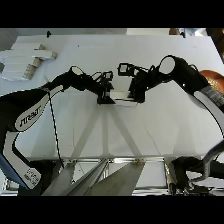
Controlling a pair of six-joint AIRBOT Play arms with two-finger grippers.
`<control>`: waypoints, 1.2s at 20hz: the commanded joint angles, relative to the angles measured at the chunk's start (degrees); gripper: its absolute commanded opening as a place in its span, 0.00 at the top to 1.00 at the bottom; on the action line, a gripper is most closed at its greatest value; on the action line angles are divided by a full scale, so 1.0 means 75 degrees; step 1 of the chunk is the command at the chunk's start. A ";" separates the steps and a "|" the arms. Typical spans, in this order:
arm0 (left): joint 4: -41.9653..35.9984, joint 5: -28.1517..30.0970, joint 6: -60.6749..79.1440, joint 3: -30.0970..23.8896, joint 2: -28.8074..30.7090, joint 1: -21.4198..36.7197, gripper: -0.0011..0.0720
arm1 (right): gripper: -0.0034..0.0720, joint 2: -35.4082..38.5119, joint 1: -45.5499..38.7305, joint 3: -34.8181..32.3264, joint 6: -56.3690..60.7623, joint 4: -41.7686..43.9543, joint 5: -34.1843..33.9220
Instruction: Fold the box and place the chain.
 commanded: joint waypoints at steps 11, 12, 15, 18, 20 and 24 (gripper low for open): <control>0.0000 0.0009 0.0000 0.0006 0.0003 0.0009 0.50 | 0.51 -0.0428 0.0379 -0.0006 0.0166 -0.0393 -0.1177; 0.0003 0.0009 0.0000 0.0006 0.0003 0.0009 0.50 | 0.51 -0.0428 0.0379 -0.0006 0.0312 -0.0612 -0.1195; 0.0000 0.0009 0.0000 0.0006 0.0003 0.0009 0.50 | 0.52 -0.0420 0.0379 -0.0006 0.0554 -0.0991 -0.1142; 0.0000 0.0009 0.0000 0.0006 0.0003 0.0009 0.50 | 0.57 -0.0303 0.0379 -0.0003 0.0545 -0.0839 -0.1014; 0.0000 0.0009 0.0000 0.0006 0.0003 0.0009 0.50 | 0.51 -0.0172 0.0379 -0.0006 0.0525 -0.0586 -0.0772; 0.0000 0.0009 0.0000 0.0006 0.0003 0.0009 0.50 | 0.48 -0.0152 0.0382 -0.0058 0.0463 -0.0562 -0.0621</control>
